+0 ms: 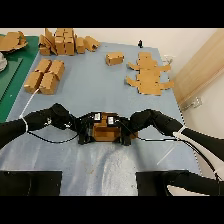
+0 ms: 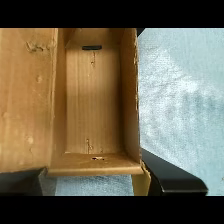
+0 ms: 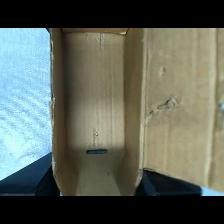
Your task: Fold the box.
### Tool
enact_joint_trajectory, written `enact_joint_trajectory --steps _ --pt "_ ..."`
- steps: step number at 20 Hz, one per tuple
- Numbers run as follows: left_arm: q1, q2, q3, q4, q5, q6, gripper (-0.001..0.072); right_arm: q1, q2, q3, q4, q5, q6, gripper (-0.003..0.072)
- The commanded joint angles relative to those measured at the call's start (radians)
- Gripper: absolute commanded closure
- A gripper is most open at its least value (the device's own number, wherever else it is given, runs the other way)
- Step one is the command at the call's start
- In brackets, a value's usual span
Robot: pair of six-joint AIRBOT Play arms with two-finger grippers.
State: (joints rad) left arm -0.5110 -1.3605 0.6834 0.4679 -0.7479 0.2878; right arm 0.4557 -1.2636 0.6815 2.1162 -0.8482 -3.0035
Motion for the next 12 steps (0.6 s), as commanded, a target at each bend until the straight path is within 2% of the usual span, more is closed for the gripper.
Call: enact_joint_trajectory --steps 1,2,4,12 --pt "0.001 0.0 0.001 0.0 0.0 0.0 0.0107 -0.001 0.0 0.001 0.001 -0.001 0.0 0.0082" --pt "0.001 0.0 0.001 0.0 0.0 0.0 0.0107 -0.001 0.0 0.004 0.01 -0.007 0.0 0.007" --pt "0.001 0.0 0.001 0.0 0.0 0.0 0.0106 -0.003 0.004 0.008 0.008 -0.022 0.003 -0.003" --pt "0.001 0.0 0.001 0.0 0.0 0.0 0.0107 -0.082 0.04 0.046 -0.047 -0.051 0.011 -0.003"
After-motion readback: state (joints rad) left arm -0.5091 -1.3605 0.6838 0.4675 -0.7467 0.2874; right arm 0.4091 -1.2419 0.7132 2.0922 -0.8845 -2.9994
